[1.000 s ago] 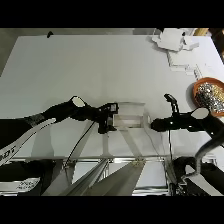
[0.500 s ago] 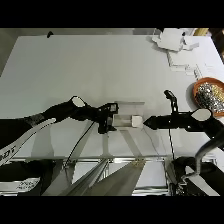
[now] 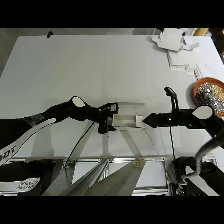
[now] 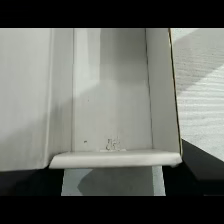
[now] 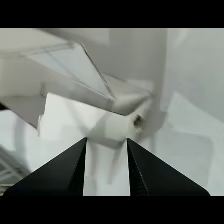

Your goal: Fold the box and place the chain.

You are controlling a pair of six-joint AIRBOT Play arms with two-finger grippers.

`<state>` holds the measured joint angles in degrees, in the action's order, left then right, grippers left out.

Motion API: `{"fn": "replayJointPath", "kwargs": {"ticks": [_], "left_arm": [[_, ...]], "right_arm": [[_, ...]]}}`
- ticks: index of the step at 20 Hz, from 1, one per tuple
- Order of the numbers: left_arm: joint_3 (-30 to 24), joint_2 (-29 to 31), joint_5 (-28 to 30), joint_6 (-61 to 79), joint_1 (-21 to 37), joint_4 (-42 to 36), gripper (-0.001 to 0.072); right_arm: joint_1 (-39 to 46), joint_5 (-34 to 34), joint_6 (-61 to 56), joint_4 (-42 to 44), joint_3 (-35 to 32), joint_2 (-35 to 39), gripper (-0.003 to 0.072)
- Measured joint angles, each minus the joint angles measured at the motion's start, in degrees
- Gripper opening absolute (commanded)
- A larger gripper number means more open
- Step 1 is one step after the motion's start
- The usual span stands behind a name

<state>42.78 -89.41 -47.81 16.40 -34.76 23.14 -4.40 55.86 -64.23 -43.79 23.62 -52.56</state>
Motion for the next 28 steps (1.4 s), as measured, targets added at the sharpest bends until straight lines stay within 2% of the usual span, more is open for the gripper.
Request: {"fn": "replayJointPath", "kwargs": {"ticks": [3,5,7,13,21,28], "left_arm": [[0.0,0.0,0.0,0.0,0.0,0.0,0.0373],[0.0,0.0,0.0,0.0,0.0,0.0,0.0373],[0.0,0.0,0.0,0.1,0.0,0.0,0.0373],[0.0,0.0,0.0,0.0,0.0,0.0,0.0373],[0.0,0.0,0.0,0.0,0.0,0.0,0.0373],[0.0,0.0,0.0,0.1,0.0,0.0,0.0373]], "right_arm": [[0.0,1.3,-2.4,-2.7,0.5,0.0,0.0309],[-0.1,1.5,-3.3,-2.5,0.6,0.0,0.0369],[-1.0,1.5,-3.7,-1.3,0.7,0.0,0.046],[-8.0,-3.5,-10.1,-1.7,1.2,-0.1,0.0456],[-19.4,-6.3,-33.2,-20.6,8.9,-3.9,0.0431],[-25.7,-4.7,-44.0,-27.9,13.8,-10.1,0.0428]]}}
